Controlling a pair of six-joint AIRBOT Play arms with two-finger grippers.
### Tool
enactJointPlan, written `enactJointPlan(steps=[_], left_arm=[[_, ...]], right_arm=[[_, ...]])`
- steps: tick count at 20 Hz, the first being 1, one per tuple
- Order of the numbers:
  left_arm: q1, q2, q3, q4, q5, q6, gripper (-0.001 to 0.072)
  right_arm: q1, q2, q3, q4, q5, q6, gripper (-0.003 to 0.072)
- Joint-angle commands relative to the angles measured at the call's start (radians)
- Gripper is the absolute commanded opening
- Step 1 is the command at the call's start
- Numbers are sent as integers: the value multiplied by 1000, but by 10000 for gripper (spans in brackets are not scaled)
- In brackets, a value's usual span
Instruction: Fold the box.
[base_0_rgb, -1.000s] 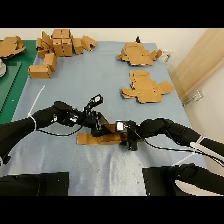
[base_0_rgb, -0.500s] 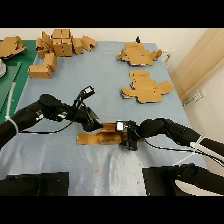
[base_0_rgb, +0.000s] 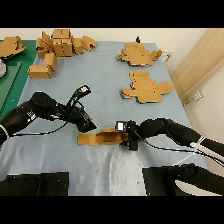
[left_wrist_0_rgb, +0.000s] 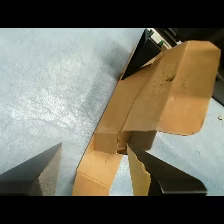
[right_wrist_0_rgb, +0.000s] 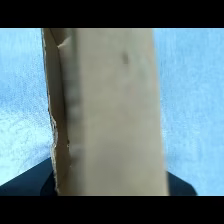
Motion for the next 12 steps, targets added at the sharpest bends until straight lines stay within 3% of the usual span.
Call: enactJointPlan(steps=[1, 6, 7, 12], left_arm=[[2, 4, 1, 16, -3, -20, 617], [2, 4, 1, 16, -3, -20, 617], [2, 4, 1, 16, -3, -20, 617], [2, 4, 1, 16, -4, -24, 617]], right_arm=[[0, 9, 0, 10, 0, 10, 525], [0, 10, 2, 10, 13, 22, 530], [0, 10, 2, 14, 26, 27, 614], [0, 9, 2, 16, 19, 88, 614]])
